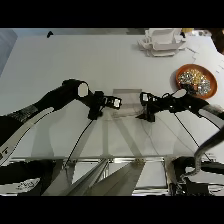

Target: Fold the box and place the chain.

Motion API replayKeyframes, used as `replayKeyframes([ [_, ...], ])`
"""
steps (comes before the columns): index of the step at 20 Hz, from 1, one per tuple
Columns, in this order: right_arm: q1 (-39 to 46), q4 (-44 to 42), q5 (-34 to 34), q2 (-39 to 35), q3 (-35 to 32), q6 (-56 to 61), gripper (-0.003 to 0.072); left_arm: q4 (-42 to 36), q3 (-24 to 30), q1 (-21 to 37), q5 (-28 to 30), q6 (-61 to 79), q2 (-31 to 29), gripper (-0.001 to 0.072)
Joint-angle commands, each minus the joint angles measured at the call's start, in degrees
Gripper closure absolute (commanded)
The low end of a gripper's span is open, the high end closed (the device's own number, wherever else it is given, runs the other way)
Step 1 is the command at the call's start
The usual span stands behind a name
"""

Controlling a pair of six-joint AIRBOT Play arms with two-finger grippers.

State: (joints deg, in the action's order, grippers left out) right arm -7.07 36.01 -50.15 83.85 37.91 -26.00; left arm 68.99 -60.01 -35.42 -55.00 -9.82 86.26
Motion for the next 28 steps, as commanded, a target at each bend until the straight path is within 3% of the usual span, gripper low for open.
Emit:
replayKeyframes([
  [1, 0.0, 0.0, 0.0, 0.0, 0.0, 0.0, 0.0252, -3.1, 0.0, -0.1, 2.0, 4.7, 0.1, 0.0274],
  [3, 0.0, 0.0, 0.0, 0.0, 0.0, 0.0, 0.0252, -4.3, 0.0, -0.1, 1.2, 4.7, 0.1, 0.0281],
  [5, 0.0, 0.0, 0.0, 0.0, 0.0, 0.0, 0.0252, -4.5, 0.0, -0.7, 0.5, 4.7, 0.1, 0.0378],
  [12, 0.0, 0.0, 0.0, 0.0, 0.0, 0.0, 0.0252, -7.9, 0.0, -3.0, 0.4, 4.5, 1.6, 0.0378],
  [20, 0.0, 0.0, 0.0, 0.0, 0.0, 0.0, 0.0252, -9.6, 0.0, -3.5, 5.9, 4.4, 1.6, 0.0379],
  [21, 0.0, 0.0, 0.0, 0.0, 0.0, 0.0, 0.0252, -10.4, 0.0, -3.6, 6.2, 4.4, 1.7, 0.0402],
  [23, 0.0, 0.0, 0.0, 0.0, 0.0, 0.0, 0.0252, -10.7, 0.0, -3.9, 6.5, 4.4, 2.0, 0.0561],
  [28, 0.0, 0.0, 0.0, 0.0, 0.0, 0.0, 0.0252, -13.2, 0.0, -4.9, 8.6, 4.2, 3.0, 0.0577],
])
